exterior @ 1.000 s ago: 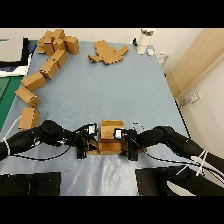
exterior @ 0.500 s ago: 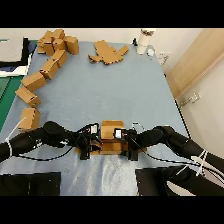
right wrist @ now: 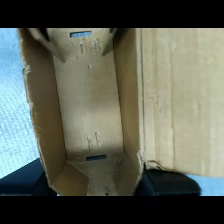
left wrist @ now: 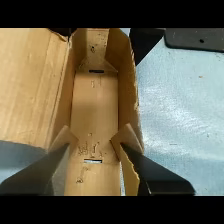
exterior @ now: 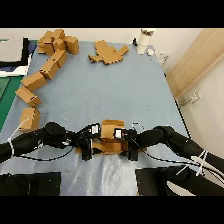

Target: Fold the box.

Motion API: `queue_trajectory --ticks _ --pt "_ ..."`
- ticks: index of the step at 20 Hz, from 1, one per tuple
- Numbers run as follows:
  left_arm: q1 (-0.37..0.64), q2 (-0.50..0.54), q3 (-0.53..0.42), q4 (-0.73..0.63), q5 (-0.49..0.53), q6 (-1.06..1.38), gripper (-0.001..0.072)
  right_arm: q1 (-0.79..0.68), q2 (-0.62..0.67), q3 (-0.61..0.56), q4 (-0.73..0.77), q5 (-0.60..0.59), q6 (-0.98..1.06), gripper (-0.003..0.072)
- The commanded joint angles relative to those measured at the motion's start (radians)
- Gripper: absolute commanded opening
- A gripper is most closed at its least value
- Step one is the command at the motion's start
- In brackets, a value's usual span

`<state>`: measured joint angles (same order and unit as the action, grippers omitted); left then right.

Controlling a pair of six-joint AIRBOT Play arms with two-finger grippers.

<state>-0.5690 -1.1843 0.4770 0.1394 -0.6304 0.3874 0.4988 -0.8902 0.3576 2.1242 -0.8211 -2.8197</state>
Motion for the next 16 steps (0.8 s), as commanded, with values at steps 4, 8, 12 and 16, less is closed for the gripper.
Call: queue_trajectory --ticks 4,8,12,16 --pt "-0.011 -0.001 0.0 -0.005 0.002 0.014 0.0529 0.0 0.0 0.0 0.0 0.0 0.0 0.0574" --pt "-0.011 -0.001 0.0 -0.005 0.002 0.014 0.0693 0.0 0.0 0.0 0.0 0.0 0.0 0.0574" --pt "-0.011 -0.001 0.0 -0.005 0.003 0.013 0.0685 0.0 0.0 0.0 0.0 0.0 0.0 0.0574" --pt "-0.011 0.002 0.0 -0.002 0.003 0.004 0.0102 0.0 0.0 0.0 0.0 0.0 0.0 0.0574"
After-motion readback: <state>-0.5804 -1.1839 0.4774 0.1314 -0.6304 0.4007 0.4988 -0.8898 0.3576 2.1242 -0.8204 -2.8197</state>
